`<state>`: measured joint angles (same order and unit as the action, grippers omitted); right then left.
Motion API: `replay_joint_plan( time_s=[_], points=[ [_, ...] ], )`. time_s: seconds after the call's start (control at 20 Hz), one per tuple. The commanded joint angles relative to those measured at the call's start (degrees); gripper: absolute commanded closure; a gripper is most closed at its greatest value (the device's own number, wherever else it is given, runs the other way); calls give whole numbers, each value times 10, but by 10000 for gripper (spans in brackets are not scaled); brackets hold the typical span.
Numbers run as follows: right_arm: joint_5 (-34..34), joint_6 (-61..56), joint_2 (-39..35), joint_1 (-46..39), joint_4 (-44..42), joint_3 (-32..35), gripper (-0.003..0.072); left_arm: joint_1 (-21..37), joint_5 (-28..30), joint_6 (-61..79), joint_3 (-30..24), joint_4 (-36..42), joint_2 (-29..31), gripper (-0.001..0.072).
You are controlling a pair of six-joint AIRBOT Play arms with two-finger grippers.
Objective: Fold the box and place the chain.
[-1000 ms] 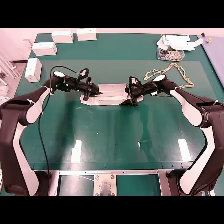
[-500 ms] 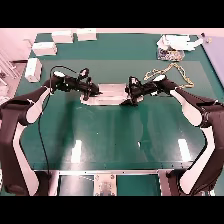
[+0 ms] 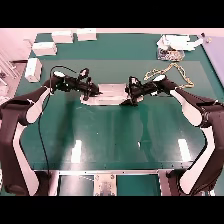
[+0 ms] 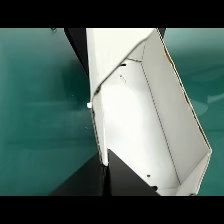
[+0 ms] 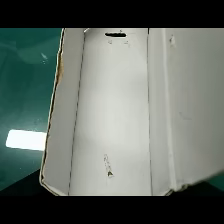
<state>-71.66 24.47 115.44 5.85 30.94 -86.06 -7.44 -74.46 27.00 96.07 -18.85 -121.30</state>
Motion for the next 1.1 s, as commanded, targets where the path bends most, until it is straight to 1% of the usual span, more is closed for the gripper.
replay_joint_plan(
  time_s=[0.0,0.6,0.65,0.7,0.75,1.05],
  points=[
    [0,0,0,0,0,0,107,0,0,0,0,0,0,688],
    [0,0,0,0,0,0,107,0,-2,1,2,7,0,686],
    [0,0,0,0,0,0,106,0,-2,1,2,9,0,619],
    [0,0,0,0,0,0,107,0,-3,1,2,16,0,377],
    [0,0,0,0,0,0,106,0,-4,0,2,22,0,218],
    [0,0,0,0,0,0,107,0,-14,0,5,34,10,222]
  ],
)
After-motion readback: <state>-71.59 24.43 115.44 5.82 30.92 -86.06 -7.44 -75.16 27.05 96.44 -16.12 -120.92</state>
